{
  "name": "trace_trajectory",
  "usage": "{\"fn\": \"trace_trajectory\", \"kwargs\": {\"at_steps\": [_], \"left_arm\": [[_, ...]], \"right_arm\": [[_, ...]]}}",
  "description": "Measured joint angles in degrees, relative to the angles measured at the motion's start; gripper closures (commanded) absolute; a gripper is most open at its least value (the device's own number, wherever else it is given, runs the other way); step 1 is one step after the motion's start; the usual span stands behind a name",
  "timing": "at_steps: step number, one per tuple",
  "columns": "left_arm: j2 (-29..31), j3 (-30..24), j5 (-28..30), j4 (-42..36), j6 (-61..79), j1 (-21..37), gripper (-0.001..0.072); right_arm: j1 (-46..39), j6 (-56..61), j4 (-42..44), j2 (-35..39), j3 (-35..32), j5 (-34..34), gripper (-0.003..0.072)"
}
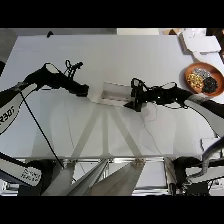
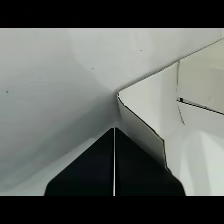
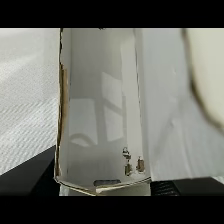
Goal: Fold the box and place the chain.
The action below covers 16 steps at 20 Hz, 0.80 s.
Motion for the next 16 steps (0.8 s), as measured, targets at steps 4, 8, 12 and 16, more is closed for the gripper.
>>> {"fn": "trace_trajectory", "kwargs": {"at_steps": [4, 8, 12, 16], "left_arm": [[0.09, 0.00, -2.27, -2.82, 0.00, -0.31, 0.0704], [1.18, 0.00, -3.28, -4.94, 0.00, -0.31, 0.0694], [1.73, 0.00, -4.02, -7.78, -0.02, -0.31, 0.0478], [1.88, 0.00, -4.22, -9.79, 0.31, -0.33, 0.0476]], "right_arm": [[0.00, -0.02, 0.00, 0.00, 0.00, 0.02, 0.0244], [0.00, 0.00, 0.02, 0.00, 0.00, 0.02, 0.0244], [0.00, -0.02, 0.02, 0.00, 0.00, 0.02, 0.0244], [0.00, -0.02, 0.02, 0.00, 0.00, 0.02, 0.0244]]}}
